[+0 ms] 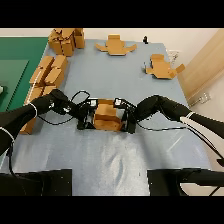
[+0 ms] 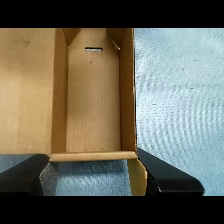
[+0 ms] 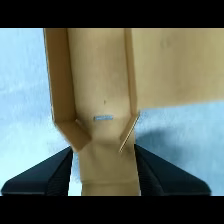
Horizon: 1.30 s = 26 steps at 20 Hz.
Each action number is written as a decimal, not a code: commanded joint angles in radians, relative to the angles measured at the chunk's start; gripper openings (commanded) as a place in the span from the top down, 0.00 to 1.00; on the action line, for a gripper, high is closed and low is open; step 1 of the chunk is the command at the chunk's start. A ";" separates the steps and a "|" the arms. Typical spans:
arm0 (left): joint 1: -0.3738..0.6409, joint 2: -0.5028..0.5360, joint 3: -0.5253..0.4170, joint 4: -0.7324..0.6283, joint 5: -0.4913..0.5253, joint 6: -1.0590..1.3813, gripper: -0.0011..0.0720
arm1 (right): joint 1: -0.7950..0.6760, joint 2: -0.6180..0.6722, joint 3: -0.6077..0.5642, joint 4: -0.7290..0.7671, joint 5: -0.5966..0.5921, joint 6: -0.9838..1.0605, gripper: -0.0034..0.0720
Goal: Fold the box.
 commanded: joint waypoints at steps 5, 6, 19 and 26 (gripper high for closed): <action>0.000 0.000 0.001 0.000 0.000 0.000 0.84 | 0.034 0.000 0.000 0.049 0.044 -0.018 0.55; 0.000 0.000 0.001 0.000 0.000 0.000 0.84 | 0.043 0.000 0.000 0.051 0.046 -0.019 0.63; 0.000 0.000 0.001 0.000 0.000 0.000 0.84 | 0.117 -0.001 0.000 0.126 0.180 -0.056 0.54; 0.000 0.000 0.001 0.000 0.000 0.000 0.84 | 0.115 -0.001 -0.001 0.103 0.179 -0.049 0.24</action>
